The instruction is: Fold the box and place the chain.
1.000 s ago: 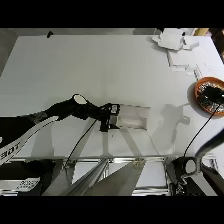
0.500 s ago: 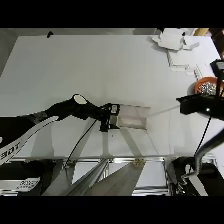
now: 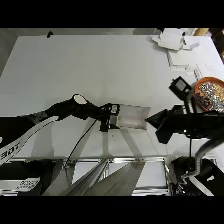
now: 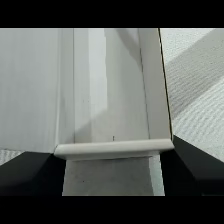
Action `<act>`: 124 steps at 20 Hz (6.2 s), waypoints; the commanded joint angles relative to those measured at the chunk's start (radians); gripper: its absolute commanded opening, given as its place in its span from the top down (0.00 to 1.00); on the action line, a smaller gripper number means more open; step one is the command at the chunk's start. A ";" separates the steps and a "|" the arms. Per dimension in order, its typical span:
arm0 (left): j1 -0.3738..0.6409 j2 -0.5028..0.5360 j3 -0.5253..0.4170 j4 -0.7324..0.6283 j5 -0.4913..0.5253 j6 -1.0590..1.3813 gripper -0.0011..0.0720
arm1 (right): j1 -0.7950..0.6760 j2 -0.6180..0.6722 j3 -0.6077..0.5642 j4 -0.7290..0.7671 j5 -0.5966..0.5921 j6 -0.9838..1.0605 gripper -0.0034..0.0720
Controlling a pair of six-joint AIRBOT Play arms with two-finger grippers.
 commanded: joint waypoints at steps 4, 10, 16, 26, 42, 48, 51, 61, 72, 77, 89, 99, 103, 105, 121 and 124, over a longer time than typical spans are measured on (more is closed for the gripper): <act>0.000 0.000 0.000 0.000 0.000 0.000 0.61 | 0.177 -0.187 -0.002 0.013 -0.208 -0.001 0.93; 0.000 0.000 0.000 0.000 0.000 0.000 0.61 | 0.177 -0.360 -0.002 0.002 -0.251 -0.002 0.93; 0.000 0.000 0.000 0.000 0.000 0.000 0.61 | 0.169 -0.397 -0.001 -0.062 -0.261 -0.008 0.60; 0.000 0.000 0.000 0.000 0.000 0.000 0.61 | -0.228 -0.199 -0.049 -0.242 0.070 -0.671 0.61; 0.000 0.000 0.000 0.000 0.000 0.000 0.61 | -0.269 -0.386 -0.273 -0.052 -0.259 -0.703 0.66; 0.000 0.000 0.000 0.000 0.000 0.000 0.61 | -0.269 -0.442 -0.273 -0.018 -0.311 -0.700 0.67; 0.000 0.000 0.000 0.000 0.000 0.000 0.61 | -0.269 -0.442 -0.273 -0.017 -0.306 -0.696 0.93; 0.000 0.000 0.000 0.000 0.000 0.000 0.61 | -0.268 -0.151 -0.272 -0.048 -0.129 -0.569 0.93; 0.000 0.000 0.000 0.000 0.000 0.000 0.61 | -0.172 0.054 -0.273 0.420 -0.172 -0.820 0.93; 0.000 0.000 0.000 0.000 0.000 0.000 0.61 | -0.003 -0.052 -0.273 0.509 -0.437 -0.855 0.93; 0.000 0.000 0.000 0.000 0.000 0.000 0.61 | -0.001 -0.241 -0.248 0.310 -0.486 -0.855 0.56; 0.000 0.000 0.000 0.000 0.000 0.000 0.61 | -0.316 -0.102 -0.295 -0.066 -0.078 -1.083 0.57; 0.000 0.000 0.000 0.000 0.000 0.000 0.61 | -0.316 -0.216 -0.307 -0.040 -0.155 -1.124 0.71; 0.000 0.000 0.000 0.000 0.000 0.000 0.61 | -0.316 -0.277 -0.307 -0.040 -0.185 -1.129 0.71; 0.000 0.000 0.000 0.000 0.000 0.000 0.61 | -0.274 -0.345 -0.307 0.031 -0.245 -1.228 0.93; 0.000 0.000 0.000 0.000 0.000 0.000 0.61 | -0.274 -0.216 -0.307 0.034 -0.196 -1.228 0.93</act>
